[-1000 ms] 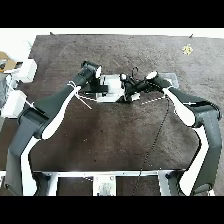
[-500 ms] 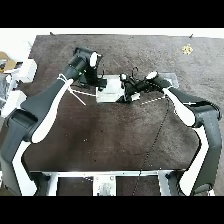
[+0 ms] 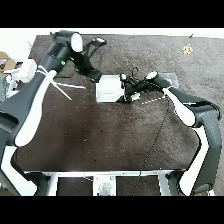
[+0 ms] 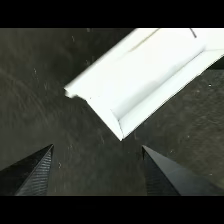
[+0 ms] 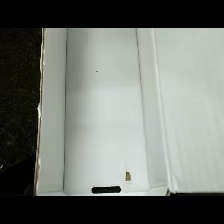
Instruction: Fold the box and place the chain.
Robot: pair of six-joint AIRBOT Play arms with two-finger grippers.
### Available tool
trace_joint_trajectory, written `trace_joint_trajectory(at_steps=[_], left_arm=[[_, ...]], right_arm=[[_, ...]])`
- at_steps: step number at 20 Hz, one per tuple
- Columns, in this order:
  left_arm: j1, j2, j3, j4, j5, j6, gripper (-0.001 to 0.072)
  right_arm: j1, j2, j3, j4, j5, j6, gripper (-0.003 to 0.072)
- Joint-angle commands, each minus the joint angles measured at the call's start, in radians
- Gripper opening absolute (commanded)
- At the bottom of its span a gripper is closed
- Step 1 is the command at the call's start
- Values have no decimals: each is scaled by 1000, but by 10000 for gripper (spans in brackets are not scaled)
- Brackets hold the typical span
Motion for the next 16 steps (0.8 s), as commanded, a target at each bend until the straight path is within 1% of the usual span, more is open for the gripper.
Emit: trace_joint_trajectory(at_steps=[1, 4, 5, 8, 9, 10, 12, 14, 16], left_arm=[[138, 14, -52, -306, 108, 293, 596], [237, 14, -185, -480, 208, 581, 596], [263, 13, -237, -557, 220, 707, 596], [326, 12, -386, -785, 208, 1037, 595], [340, 10, -423, -819, 199, 1100, 595], [351, -1, -444, -824, 196, 1125, 595], [367, -52, -442, -848, 154, 1169, 595], [378, -105, -442, -909, 121, 1239, 594], [378, -146, -442, -930, 120, 1335, 598]], right_arm=[[0, 0, 0, 0, 0, 0, 386], [0, 0, 0, 0, 0, 0, 386], [0, 0, 0, 0, 0, 0, 386], [0, 0, 0, 0, 0, 0, 386], [0, 0, 0, 0, 0, 0, 386], [0, 0, 0, 0, 0, 0, 386], [0, 0, 0, 0, 0, 0, 386], [0, 0, 0, 0, 0, 0, 386], [0, 0, 0, 0, 0, 0, 386]])
